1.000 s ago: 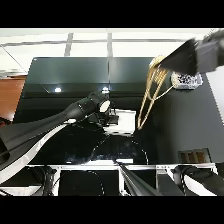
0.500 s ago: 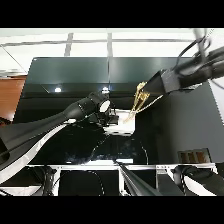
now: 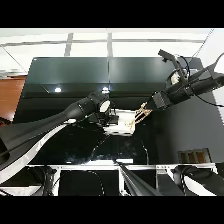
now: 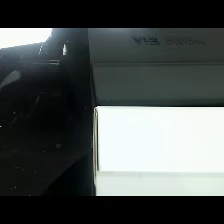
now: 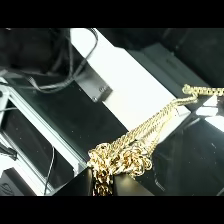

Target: Fold the box and place the chain.

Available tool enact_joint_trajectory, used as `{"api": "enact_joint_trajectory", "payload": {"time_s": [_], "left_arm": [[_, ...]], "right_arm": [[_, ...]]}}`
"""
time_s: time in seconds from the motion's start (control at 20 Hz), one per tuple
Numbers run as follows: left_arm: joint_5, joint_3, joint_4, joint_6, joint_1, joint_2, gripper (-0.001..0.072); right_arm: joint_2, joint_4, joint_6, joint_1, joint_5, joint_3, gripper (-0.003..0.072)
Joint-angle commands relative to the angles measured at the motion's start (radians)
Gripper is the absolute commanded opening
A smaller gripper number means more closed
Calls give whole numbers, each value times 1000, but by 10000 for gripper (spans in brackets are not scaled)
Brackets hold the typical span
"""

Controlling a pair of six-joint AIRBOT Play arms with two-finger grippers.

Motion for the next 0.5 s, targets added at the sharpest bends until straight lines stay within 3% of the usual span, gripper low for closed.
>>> {"api": "enact_joint_trajectory", "payload": {"time_s": [0.0, 0.25, 0.35, 0.45], "left_arm": [[0, 0, 0, 0, 0, 0, 30], [-2, 0, 0, 0, 0, 0, 30], [-1, 0, 0, 0, 0, 0, 30], [-1, 0, 0, 0, 0, 0, 30]], "right_arm": [[0, -7, 0, 1, 16, -15, 16], [1, -87, 18, -51, 82, -15, 16], [0, -39, -3, -44, 108, -29, 16], [-1, 51, -36, -24, 57, -59, 16]]}}
